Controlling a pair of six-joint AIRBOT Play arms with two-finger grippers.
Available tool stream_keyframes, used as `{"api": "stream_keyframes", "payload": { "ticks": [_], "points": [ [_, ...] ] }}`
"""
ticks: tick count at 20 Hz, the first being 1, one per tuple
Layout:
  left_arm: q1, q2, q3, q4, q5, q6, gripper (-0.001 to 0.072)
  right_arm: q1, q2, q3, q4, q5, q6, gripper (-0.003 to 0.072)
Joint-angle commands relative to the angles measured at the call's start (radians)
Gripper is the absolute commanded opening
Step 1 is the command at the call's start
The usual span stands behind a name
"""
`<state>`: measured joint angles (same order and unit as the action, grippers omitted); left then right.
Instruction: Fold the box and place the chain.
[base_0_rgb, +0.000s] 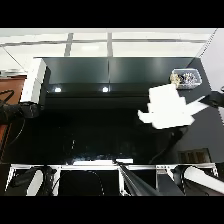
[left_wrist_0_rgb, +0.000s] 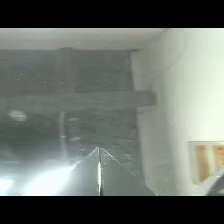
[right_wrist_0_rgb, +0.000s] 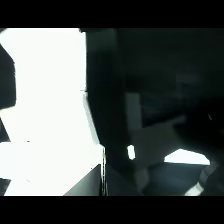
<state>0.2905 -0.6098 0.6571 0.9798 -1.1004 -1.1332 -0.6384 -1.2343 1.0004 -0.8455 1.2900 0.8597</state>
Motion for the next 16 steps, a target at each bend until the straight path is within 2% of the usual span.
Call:
{"api": "stream_keyframes", "payload": {
  "ticks": [1, 3, 5, 8, 10, 13, 16],
  "points": [
    [-0.008, -0.009, -0.064, -0.135, 0.002, 0.007, 0.0024, 0.196, 0.200, -0.240, 0.171, -0.147, 0.030, 0.0011],
    [-0.044, -0.029, -0.123, -0.188, 0.019, 0.030, 0.0024, 0.340, 0.280, -0.386, 0.241, -0.314, 0.058, 0.0011],
    [-0.110, -0.067, -0.161, -0.217, 0.077, 0.033, 0.0024, 0.492, 0.309, -0.501, 0.328, -0.485, 0.071, 0.0011],
    [-0.241, -0.185, -0.160, -0.285, 0.175, 0.033, 0.0023, 0.712, 0.309, -0.604, 0.454, -0.724, 0.080, 0.0011],
    [-0.320, -0.305, -0.145, -0.333, 0.241, 0.033, 0.0023, 0.832, 0.308, -0.632, 0.483, -0.852, 0.108, 0.0011],
    [-0.371, -0.522, -0.037, -0.364, 0.214, 0.034, 0.0023, 0.918, 0.303, -0.634, 0.479, -0.894, 0.128, 0.0011],
    [-0.378, -0.700, 0.098, -0.402, 0.121, 0.057, 0.0023, 0.940, 0.303, -0.634, 0.479, -0.883, 0.128, 0.0011]
  ]
}}
